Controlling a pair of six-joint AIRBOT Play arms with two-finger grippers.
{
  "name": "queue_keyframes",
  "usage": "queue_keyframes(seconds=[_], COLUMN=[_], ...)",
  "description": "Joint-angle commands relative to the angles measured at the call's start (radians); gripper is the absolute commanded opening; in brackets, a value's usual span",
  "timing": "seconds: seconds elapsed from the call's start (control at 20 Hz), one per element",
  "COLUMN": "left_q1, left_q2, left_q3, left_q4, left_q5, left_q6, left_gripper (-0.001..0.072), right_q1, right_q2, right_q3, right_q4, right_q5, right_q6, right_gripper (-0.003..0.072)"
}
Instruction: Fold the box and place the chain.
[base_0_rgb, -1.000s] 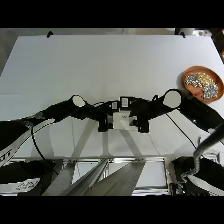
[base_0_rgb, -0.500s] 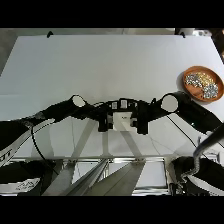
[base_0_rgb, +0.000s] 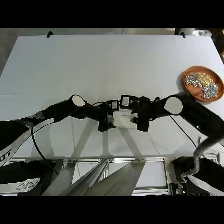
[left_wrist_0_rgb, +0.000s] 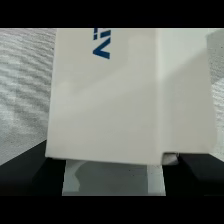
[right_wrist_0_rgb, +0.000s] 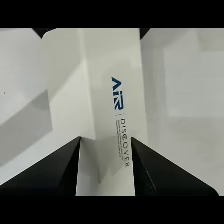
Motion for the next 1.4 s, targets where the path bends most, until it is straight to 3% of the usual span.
queue_keyframes(seconds=[0.0, 0.2, 1.0, 1.05, 1.15, 1.35], left_q1=[0.0, 0.0, 0.0, 0.0, 0.0, 0.0], left_q2=[0.001, 0.001, 0.001, 0.001, 0.001, 0.001], left_q3=[0.0, 0.0, 0.0, 0.0, 0.0, 0.0], left_q4=[0.001, 0.001, 0.001, 0.001, 0.001, 0.001], left_q5=[-0.003, -0.003, -0.003, -0.003, -0.003, -0.003], left_q6=[0.001, 0.001, 0.002, 0.001, 0.001, 0.001], left_gripper=[0.0396, 0.0396, 0.0396, 0.0396, 0.0396, 0.0396], right_q1=[0.001, 0.001, 0.013, 0.018, 0.018, 0.018], right_q2=[0.02, -0.003, -0.034, -0.033, -0.021, 0.034], right_q3=[0.0, -0.002, -0.031, -0.031, -0.031, -0.031], right_q4=[-0.003, -0.002, -0.005, -0.003, -0.002, -0.002], right_q5=[-0.047, -0.096, -0.031, -0.035, -0.059, -0.122], right_q6=[0.003, 0.004, 0.007, 0.007, 0.007, 0.007], right_gripper=[0.0294, 0.0294, 0.0306, 0.0339, 0.0473, 0.0473])
